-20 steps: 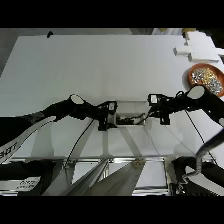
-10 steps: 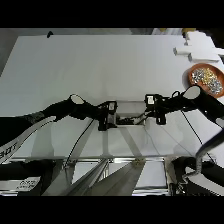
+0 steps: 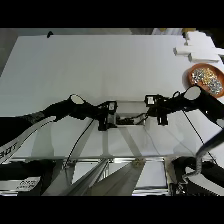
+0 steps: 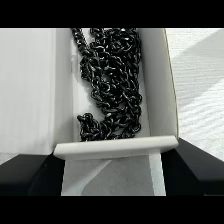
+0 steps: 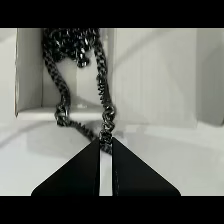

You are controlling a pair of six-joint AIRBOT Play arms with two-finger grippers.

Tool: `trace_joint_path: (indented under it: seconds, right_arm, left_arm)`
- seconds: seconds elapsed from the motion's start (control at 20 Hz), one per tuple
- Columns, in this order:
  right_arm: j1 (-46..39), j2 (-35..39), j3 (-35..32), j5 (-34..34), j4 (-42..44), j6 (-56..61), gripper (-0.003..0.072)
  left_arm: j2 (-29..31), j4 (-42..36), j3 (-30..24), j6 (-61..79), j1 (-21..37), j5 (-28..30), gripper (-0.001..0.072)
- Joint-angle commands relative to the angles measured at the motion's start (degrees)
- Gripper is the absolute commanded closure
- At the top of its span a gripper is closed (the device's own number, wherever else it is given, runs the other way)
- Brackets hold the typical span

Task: Fold the box and place the chain.

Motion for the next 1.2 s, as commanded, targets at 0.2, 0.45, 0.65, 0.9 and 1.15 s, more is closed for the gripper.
trace_joint_path:
  seconds: [0.2, 0.45, 0.65, 0.9, 1.15]
  right_arm:
    - [0.02, 6.67, -0.02, 1.31, 0.11, 8.9, 0.067]
    - [2.25, 13.66, -0.02, 1.6, 16.33, 6.56, 0.0669]
    - [12.5, 12.31, -0.04, -4.26, 16.15, 6.16, 0.0668]
    - [17.44, 7.15, -0.04, -9.42, 13.33, 6.56, 0.0435]
    - [10.1, 11.32, -0.04, -5.25, 11.28, 9.18, 0.0516]
  left_arm:
    - [0.0, 0.02, 0.0, 0.02, 0.0, 0.0, 0.0677]
    - [0.0, 0.02, 0.0, 0.02, 0.0, 0.0, 0.0677]
    - [0.0, 0.02, 0.0, 0.02, 0.0, 0.02, 0.0677]
    - [0.0, 0.02, 0.0, 0.0, 0.0, 0.02, 0.0677]
    - [0.0, 0.02, 0.0, 0.02, 0.0, 0.02, 0.0677]
